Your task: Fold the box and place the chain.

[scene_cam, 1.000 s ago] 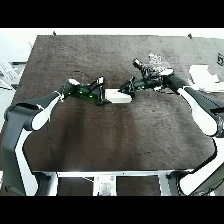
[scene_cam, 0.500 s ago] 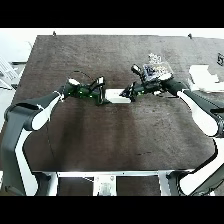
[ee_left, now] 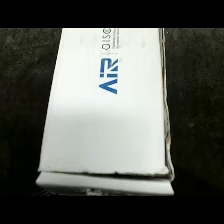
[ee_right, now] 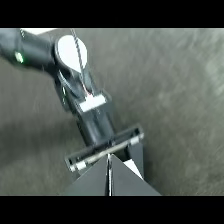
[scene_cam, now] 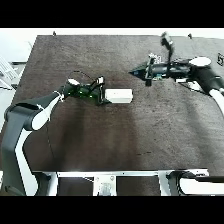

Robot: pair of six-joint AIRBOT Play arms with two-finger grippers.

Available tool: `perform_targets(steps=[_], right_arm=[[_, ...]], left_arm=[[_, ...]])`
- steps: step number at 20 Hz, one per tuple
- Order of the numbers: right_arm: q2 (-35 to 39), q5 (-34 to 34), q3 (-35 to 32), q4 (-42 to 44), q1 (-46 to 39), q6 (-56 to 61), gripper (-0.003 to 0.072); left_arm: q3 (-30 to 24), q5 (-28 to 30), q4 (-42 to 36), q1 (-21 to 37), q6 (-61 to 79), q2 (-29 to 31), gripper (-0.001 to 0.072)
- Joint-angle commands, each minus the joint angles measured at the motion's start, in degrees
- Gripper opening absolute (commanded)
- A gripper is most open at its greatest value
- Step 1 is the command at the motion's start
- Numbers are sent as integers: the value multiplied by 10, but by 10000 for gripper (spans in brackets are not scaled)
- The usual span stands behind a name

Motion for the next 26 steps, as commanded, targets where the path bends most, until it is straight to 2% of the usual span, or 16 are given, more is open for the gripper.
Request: perform_targets(steps=[1, 2, 3, 5, 9, 11, 15, 17, 20, 22, 24, 26], right_arm=[[73, 3, -40, 6, -13, 21, 11], [84, 2, -52, 6, -14, 27, 10], [91, 3, -59, 5, -15, 38, 11], [102, 3, -68, 6, -19, 52, 11], [118, 3, -68, 8, -23, 83, 10], [119, 3, -68, 8, -23, 99, 10], [119, 3, -69, 8, -23, 111, 11], [119, 2, -69, 8, -22, 112, 11], [118, 0, -79, 42, -22, 113, 11], [118, -6, -89, 53, -22, 113, 11], [118, -9, -99, 53, -22, 113, 11], [118, -16, -110, 53, -21, 113, 11]], left_arm=[[0, -10, -14, 0, -10, 2, 436], [0, -11, -7, 2, -25, 9, 40], [0, -15, 0, 5, -41, 19, 19], [-1, -17, 4, 22, -112, 44, 17], [-6, -82, 48, 86, -209, 138, 13], [-17, -52, 63, 130, -229, 199, 13], [-44, 83, 64, 251, -271, 296, 14], [-46, 127, 64, 313, -288, 304, 14], [-48, 154, 64, 375, -314, 276, 15], [-59, 197, 70, 396, -321, 248, 15], [-78, 266, 70, 403, -339, 226, 16], [-87, 298, 80, 405, -337, 205, 15]])
